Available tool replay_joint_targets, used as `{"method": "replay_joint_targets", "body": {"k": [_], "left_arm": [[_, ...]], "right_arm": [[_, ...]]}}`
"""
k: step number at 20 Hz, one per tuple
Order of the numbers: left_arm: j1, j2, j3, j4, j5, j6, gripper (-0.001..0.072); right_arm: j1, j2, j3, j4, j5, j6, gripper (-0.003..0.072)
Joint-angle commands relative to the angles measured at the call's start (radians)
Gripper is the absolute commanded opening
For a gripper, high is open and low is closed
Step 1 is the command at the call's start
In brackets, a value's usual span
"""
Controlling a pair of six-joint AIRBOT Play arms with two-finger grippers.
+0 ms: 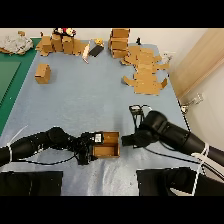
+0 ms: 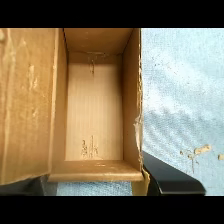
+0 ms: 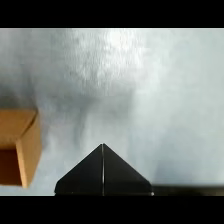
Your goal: Fold the box.
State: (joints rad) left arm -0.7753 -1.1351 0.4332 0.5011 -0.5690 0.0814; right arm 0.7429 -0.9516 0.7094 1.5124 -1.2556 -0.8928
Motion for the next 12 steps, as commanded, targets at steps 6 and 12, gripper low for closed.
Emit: {"method": "replay_joint_targets", "body": {"k": [6,12], "left_arm": [[0.000,0.000,0.000,0.000,0.000,0.000,0.0522],[0.000,0.000,0.000,0.000,0.000,0.000,0.0522]], "right_arm": [[-0.585,-0.229,-0.016,1.113,0.156,-1.338,0.0001],[-0.497,-0.316,-0.029,1.264,-0.064,-1.571,0.0001]]}}
